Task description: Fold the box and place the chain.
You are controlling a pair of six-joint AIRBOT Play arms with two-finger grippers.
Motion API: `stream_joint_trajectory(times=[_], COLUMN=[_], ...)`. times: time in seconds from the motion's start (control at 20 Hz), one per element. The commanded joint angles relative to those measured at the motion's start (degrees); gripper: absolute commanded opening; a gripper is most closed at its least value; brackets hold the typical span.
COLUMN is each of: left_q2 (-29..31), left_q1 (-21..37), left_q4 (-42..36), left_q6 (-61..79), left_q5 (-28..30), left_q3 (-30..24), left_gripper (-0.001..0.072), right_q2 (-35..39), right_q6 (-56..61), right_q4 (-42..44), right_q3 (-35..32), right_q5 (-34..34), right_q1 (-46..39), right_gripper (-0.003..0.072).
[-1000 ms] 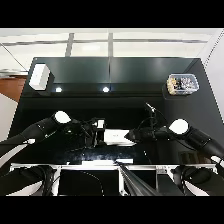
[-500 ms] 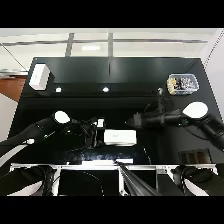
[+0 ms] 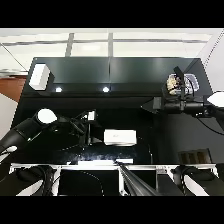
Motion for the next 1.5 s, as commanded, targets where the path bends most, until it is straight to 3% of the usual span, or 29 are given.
stream_joint_trajectory(times=[0.0, 0.45, 0.9, 1.45], left_q2=[-0.17, -11.17, -11.85, -13.73], left_q1=[-2.36, -12.59, -14.69, -15.80], left_q4=[-0.17, -0.15, 0.87, 0.85], left_q6=[-7.58, -5.14, -4.72, -4.79], left_q5=[1.84, 6.23, 9.77, 9.70], left_q3=[1.55, 10.03, 10.03, 9.97], left_gripper=[0.0714, 0.0708, 0.0709, 0.0709], right_q2=[0.02, 0.02, 0.02, 0.02], right_q6=[-0.28, -0.26, -0.24, -0.24], right_q4=[-0.74, -1.55, -1.60, -2.29], right_q3=[0.17, 0.13, 0.13, 0.13], right_q5=[0.55, 0.59, -0.26, -0.24], right_q1=[-1.38, -1.38, -1.38, -1.38], right_gripper=[0.0043, 0.0043, 0.0043, 0.0043])
